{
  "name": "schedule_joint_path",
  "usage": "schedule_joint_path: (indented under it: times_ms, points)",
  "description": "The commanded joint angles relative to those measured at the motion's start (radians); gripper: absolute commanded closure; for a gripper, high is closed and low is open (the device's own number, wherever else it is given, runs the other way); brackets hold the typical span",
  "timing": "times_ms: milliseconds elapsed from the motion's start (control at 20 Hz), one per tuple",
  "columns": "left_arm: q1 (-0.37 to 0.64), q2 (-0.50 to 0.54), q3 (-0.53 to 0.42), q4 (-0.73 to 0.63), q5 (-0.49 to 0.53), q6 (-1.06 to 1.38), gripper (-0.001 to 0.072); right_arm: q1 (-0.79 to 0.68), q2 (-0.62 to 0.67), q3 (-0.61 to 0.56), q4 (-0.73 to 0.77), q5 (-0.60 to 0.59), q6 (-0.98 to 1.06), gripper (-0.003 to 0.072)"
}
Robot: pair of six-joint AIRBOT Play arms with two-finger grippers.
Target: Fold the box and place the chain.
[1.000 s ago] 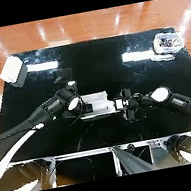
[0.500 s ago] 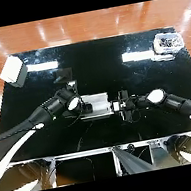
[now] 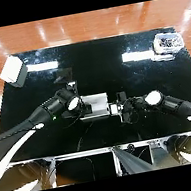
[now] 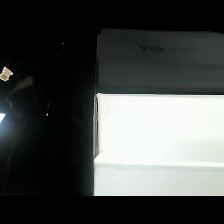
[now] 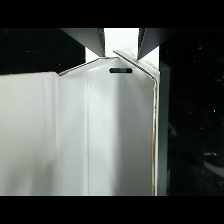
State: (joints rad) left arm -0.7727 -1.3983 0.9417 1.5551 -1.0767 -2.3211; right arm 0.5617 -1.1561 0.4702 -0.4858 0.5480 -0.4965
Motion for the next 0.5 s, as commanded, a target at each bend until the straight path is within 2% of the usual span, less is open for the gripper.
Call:
schedule_joint_path:
  times_ms: [0,250,450]
  points:
    - [-0.002,0.0,0.0,-0.002,0.002,0.0,0.0688,0.022,-0.007,0.001,0.056,-0.042,-0.015,0.0434]
    - [-0.002,-0.001,0.0,-0.004,0.003,0.001,0.0688,0.023,-0.008,0.001,0.08,-0.042,-0.021,0.0433]
    - [-0.002,-0.001,0.0,-0.005,0.011,0.001,0.0688,0.023,-0.008,0.001,0.185,-0.042,-0.055,0.0433]
